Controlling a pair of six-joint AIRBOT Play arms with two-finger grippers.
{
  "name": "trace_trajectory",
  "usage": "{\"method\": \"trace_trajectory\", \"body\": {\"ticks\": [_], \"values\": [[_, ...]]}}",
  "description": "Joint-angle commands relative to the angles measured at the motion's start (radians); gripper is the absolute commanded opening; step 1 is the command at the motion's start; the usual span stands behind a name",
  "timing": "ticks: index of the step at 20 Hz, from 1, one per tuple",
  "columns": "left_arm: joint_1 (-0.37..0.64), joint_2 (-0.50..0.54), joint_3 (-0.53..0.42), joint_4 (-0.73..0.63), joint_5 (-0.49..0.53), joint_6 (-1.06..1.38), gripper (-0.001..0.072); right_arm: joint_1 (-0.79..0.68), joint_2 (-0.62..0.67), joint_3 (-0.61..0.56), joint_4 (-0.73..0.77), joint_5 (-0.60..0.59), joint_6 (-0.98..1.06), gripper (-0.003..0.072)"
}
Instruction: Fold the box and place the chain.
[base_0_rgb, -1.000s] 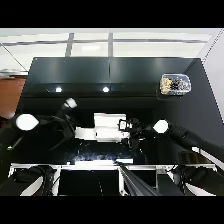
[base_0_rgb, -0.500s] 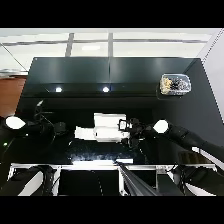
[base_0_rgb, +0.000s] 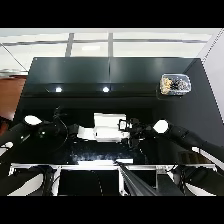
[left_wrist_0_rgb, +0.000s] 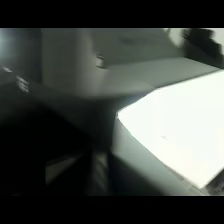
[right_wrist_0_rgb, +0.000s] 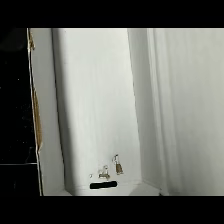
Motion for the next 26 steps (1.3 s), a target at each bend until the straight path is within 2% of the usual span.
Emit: {"method": "trace_trajectory", "body": {"ticks": [1,2,5,9,15,16,18,22,26], "values": [[-0.074,-0.017,0.037,-0.02,0.02,0.053,0.0368,0.0,-0.001,0.0,0.0,0.0,0.0,0.0469],[-0.086,-0.016,0.059,-0.019,0.007,0.053,0.0497,0.0,-0.001,0.0,0.0,0.0,0.0,0.047],[-0.086,-0.01,0.135,-0.014,-0.072,0.05,0.0718,0.0,-0.001,0.0,0.0,0.0,0.0,0.0469],[-0.11,-0.009,0.206,-0.018,-0.151,0.045,0.0718,0.0,-0.001,0.0,0.0,0.0,0.0,0.047],[-0.195,-0.009,0.216,-0.02,-0.15,0.019,0.0709,0.0,-0.001,0.0,0.0,0.0,0.0,0.047],[-0.205,-0.009,0.216,-0.02,-0.151,0.015,0.068,0.0,-0.001,0.0,0.0,0.0,0.0,0.0469],[-0.217,-0.009,0.216,-0.02,-0.152,-0.001,0.0566,0.0,-0.001,0.0,0.0,0.0,0.0,0.047],[-0.227,-0.009,0.216,0.029,-0.146,-0.096,0.0559,0.0,-0.001,0.0,0.0,0.0,0.0,0.047],[-0.287,-0.009,0.216,0.133,-0.109,-0.213,0.0559,0.0,-0.001,0.0,0.0,0.0,0.0,0.047]]}}
